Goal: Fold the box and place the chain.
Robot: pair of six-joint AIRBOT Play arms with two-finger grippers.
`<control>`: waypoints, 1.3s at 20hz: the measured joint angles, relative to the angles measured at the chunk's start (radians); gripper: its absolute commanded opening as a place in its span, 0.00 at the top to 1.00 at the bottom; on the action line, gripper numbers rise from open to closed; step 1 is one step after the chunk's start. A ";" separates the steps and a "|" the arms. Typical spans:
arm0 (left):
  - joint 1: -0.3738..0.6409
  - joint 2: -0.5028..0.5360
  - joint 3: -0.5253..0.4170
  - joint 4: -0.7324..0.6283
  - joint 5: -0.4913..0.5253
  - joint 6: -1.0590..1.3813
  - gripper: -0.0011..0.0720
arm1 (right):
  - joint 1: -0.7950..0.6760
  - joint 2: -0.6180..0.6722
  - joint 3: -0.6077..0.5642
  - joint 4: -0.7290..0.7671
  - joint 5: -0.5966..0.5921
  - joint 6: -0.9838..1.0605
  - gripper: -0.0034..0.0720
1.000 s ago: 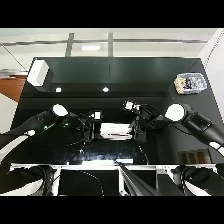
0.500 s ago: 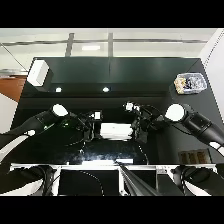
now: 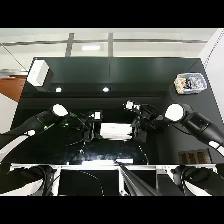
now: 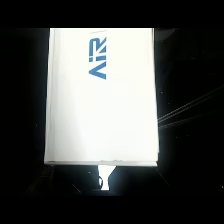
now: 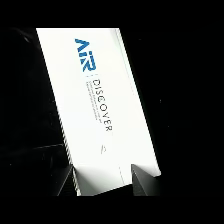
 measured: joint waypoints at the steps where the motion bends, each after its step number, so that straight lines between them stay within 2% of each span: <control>1: 0.000 0.000 0.000 0.000 0.000 0.000 0.33 | 0.000 -0.001 -0.001 0.000 -0.001 0.007 0.37; 5: 0.000 0.000 0.000 0.000 0.000 0.000 0.33 | 0.000 -0.002 0.003 -0.003 0.003 0.064 0.37; 11: 0.000 0.000 0.000 -0.001 0.000 -0.001 0.33 | -0.017 0.021 0.074 -0.007 0.079 0.196 0.39; 12: 0.000 0.000 0.000 -0.001 0.000 -0.001 0.33 | -0.024 0.023 0.085 0.003 0.091 0.225 0.62; 13: 0.000 0.000 0.000 -0.001 0.000 -0.001 0.33 | -0.033 0.023 0.092 0.018 0.106 0.260 0.92; 17: 0.000 0.000 0.000 -0.001 0.000 0.000 0.33 | -0.049 0.024 0.097 0.168 0.119 0.386 0.89; 22: 0.000 0.000 0.000 0.000 0.000 0.000 0.33 | -0.024 -0.005 0.008 0.391 0.017 0.496 0.89; 26: 0.000 0.000 0.000 -0.001 0.000 0.000 0.33 | -0.007 -0.066 -0.044 0.469 -0.037 0.524 0.89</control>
